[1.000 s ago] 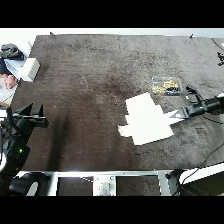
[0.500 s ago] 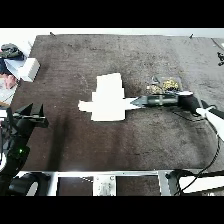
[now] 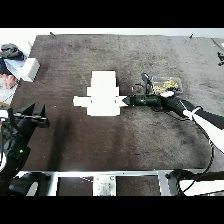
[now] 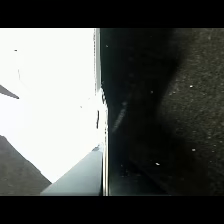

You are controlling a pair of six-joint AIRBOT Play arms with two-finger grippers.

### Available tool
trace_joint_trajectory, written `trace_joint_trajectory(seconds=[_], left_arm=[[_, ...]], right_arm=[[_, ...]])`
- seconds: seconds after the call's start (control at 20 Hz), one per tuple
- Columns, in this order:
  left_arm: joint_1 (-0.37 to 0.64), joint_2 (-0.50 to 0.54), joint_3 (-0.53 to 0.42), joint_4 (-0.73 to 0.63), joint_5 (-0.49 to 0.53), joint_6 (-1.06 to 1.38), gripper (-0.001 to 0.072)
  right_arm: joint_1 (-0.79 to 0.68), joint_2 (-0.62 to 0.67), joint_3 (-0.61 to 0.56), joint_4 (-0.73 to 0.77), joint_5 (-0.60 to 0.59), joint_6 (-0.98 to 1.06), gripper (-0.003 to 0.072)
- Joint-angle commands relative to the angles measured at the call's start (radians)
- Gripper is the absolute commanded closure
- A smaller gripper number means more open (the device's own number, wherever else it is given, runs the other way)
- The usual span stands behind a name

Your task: Fold the box and place the chain.

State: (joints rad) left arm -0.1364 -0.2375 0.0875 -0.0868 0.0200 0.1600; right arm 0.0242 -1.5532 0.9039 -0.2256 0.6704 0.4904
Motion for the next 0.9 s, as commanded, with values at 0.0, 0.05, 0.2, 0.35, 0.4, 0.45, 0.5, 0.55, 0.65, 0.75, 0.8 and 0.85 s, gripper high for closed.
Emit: trace_joint_trajectory(seconds=[0.0,0.05,0.2,0.35,0.4,0.45,0.5,0.55,0.65,0.75,0.8,0.85], left_arm=[[0.001,0.000,0.001,0.001,-0.063,0.002,0.0352],[0.001,0.000,0.003,0.004,-0.104,0.036,0.0341],[0.001,-0.032,0.040,0.004,-0.220,0.077,0.0143],[0.001,-0.171,0.128,0.004,-0.223,0.077,0.0142],[0.001,-0.240,0.169,0.004,-0.243,0.077,0.0143],[0.001,-0.322,0.219,0.004,-0.254,0.077,0.0143],[0.001,-0.403,0.271,0.004,-0.272,0.076,0.0143],[0.001,-0.495,0.332,0.004,-0.272,0.069,0.0143],[0.001,-0.673,0.460,0.005,-0.276,0.009,0.0143],[0.001,-0.840,0.591,0.007,-0.358,-0.008,0.0143],[0.001,-0.918,0.660,0.029,-0.412,-0.048,0.0143],[0.001,-1.004,0.741,0.100,-0.475,-0.133,0.0143]], right_arm=[[0.008,0.001,0.002,-0.038,-0.044,-0.002,0.0698],[0.008,0.001,0.002,-0.044,-0.044,-0.004,0.0697],[0.008,0.001,0.002,-0.047,-0.047,-0.005,0.0697],[0.008,0.001,0.002,-0.047,-0.050,-0.010,0.0697],[0.008,0.001,0.002,-0.046,-0.050,-0.010,0.0697],[0.008,0.001,0.002,-0.043,-0.051,-0.010,0.0697],[0.008,0.001,0.002,-0.043,-0.050,-0.010,0.0697],[0.008,0.001,0.002,-0.043,-0.051,-0.021,0.0697],[0.008,0.001,0.002,-0.040,-0.050,-0.027,0.0697],[0.008,0.001,0.002,-0.040,-0.051,-0.027,0.0697],[0.008,0.001,0.002,-0.040,-0.051,-0.028,0.0697],[0.008,0.001,0.002,-0.040,-0.051,-0.029,0.0697]])
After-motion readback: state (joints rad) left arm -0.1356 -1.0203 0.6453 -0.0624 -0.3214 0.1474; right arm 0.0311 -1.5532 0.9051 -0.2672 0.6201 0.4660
